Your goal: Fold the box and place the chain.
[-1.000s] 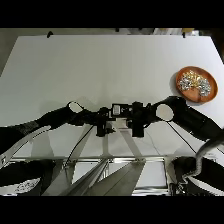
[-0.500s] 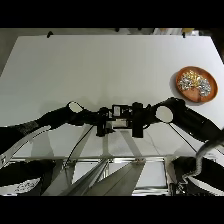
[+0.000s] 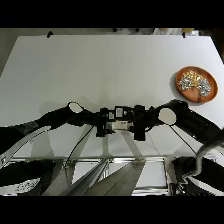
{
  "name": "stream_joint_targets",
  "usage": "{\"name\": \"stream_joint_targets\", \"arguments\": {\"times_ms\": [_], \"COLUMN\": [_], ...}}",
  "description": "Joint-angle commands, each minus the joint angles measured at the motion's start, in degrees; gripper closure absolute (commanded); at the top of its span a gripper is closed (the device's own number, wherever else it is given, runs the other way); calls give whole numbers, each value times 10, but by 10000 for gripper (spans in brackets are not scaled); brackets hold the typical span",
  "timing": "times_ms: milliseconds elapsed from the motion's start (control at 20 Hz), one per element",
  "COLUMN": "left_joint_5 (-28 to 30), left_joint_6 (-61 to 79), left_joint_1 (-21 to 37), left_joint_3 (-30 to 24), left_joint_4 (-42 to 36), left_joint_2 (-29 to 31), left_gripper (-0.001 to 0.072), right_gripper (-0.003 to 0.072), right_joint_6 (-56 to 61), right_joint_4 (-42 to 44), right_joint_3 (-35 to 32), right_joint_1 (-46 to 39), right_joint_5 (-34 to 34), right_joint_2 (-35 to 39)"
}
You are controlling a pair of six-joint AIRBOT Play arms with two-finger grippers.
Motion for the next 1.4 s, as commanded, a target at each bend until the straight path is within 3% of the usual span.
{"name": "stream_joint_targets", "arguments": {"times_ms": [0, 50, 100, 500, 750, 1050, 1200, 1350], "left_joint_5": [3, 3, 3, 2, 3, 3, 3, 3], "left_joint_6": [-2, -2, -2, -2, -2, -2, -2, -2], "left_joint_1": [0, 0, 0, 0, 0, 0, 0, 0], "left_joint_3": [0, 0, 0, 0, 0, 0, 0, 0], "left_joint_4": [-2, -2, -2, -2, -2, -2, -2, -2], "left_joint_2": [0, 0, 0, 0, 0, 0, 0, 0], "left_gripper": [318, 318, 318, 318, 318, 318, 318, 318], "right_gripper": [469, 584, 641, 662, 670, 670, 669, 669], "right_joint_6": [0, 0, 0, 17, 17, 20, 52, 160], "right_joint_4": [15, 19, 19, 19, 20, 29, 29, 26], "right_joint_3": [0, 0, -1, -3, -33, -35, -35, -35], "right_joint_1": [0, 0, 0, 0, 0, 0, -21, -115], "right_joint_5": [-11, -16, -20, -2, -45, -50, -63, -30], "right_joint_2": [13, 11, 7, -35, -35, -32, 11, 91]}}
